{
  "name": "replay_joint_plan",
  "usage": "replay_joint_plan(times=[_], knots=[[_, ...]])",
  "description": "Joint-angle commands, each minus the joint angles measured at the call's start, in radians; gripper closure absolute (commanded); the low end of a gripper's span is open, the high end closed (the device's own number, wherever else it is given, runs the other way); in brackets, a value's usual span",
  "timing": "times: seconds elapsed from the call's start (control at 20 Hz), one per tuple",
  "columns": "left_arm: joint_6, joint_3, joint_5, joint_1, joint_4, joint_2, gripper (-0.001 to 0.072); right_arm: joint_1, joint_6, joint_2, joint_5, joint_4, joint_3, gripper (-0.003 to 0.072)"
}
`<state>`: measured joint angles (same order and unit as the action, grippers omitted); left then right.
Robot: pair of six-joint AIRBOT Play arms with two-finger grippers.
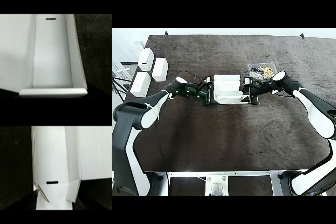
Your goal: Fold the box and place the chain.
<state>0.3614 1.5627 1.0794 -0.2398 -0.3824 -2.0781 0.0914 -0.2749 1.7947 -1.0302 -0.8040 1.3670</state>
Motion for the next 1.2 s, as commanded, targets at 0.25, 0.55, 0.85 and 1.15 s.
replay_joint_plan(times=[0.25,0.55,0.85,1.15], knots=[[0.002,0.000,0.004,0.000,-0.002,0.000,0.0353,0.014,0.001,0.002,0.007,0.001,0.000,0.0335],[0.002,0.000,0.004,0.000,-0.002,0.000,0.0353,0.036,0.001,0.003,0.005,0.019,0.000,0.0434],[0.002,0.000,0.005,0.000,-0.002,0.000,0.0353,0.055,0.000,0.003,0.002,0.064,0.000,0.0433],[0.002,0.000,0.005,0.000,-0.002,0.000,0.0353,0.059,0.000,0.023,0.002,0.117,0.000,0.0290]])
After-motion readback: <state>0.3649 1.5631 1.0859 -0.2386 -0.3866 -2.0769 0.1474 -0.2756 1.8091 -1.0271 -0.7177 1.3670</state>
